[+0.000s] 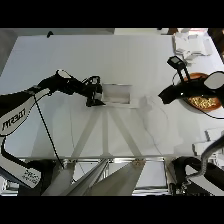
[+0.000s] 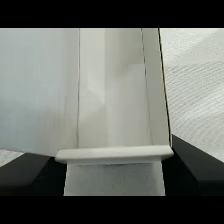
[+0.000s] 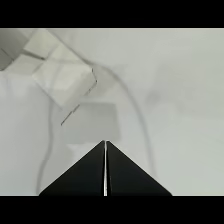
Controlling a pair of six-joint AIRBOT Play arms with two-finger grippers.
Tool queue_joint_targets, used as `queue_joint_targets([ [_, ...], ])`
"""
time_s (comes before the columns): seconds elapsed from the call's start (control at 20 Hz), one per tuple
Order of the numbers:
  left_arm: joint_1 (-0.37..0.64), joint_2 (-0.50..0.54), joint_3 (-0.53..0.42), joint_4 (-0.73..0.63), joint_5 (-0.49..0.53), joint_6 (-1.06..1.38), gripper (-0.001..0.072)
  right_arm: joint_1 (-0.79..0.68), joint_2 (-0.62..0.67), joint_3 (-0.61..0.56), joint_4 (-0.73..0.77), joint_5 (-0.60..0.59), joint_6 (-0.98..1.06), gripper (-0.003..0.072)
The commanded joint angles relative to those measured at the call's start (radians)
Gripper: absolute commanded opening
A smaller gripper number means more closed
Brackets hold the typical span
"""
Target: Fold the box and place the chain.
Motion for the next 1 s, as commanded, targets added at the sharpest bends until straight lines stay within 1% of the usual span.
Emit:
queue_joint_targets([
  [0.0,0.000,0.000,0.000,0.000,0.000,0.000,0.0187,-0.052,-0.022,-0.115,0.142,-0.025,0.079,0.0009],
  [0.1,0.000,0.000,0.000,0.000,0.000,0.000,0.0187,-0.050,-0.076,-0.152,0.245,-0.075,0.074,0.0009],
  [0.45,0.000,0.000,0.000,0.000,0.000,0.000,0.0187,0.037,-0.305,-0.153,0.479,-0.188,-0.049,0.0009],
  [0.65,0.000,0.000,0.000,0.000,0.000,0.000,0.0187,0.043,-0.341,-0.153,0.619,-0.206,-0.151,0.0009],
  [0.95,0.000,0.000,0.000,0.000,0.000,0.000,0.0187,0.044,-0.342,-0.153,0.672,-0.171,-0.201,0.0010],
])
